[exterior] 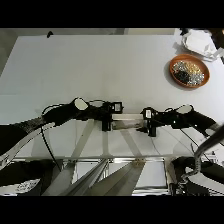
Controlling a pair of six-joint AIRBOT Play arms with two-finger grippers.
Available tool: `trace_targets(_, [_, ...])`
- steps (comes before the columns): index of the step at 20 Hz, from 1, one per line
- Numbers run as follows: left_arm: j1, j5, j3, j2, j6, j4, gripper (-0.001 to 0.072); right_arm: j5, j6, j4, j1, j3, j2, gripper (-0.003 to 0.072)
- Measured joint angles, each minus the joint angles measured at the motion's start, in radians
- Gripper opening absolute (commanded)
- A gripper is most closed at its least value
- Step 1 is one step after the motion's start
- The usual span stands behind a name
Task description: Fold the box and place the chain.
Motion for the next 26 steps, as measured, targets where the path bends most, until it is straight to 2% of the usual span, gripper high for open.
trace_targets(26, [0.000, 0.000, 0.000, 0.000, -0.001, 0.000, 0.0013, -0.023, 0.000, -0.041, 0.001, 0.000, 0.000, 0.0455])
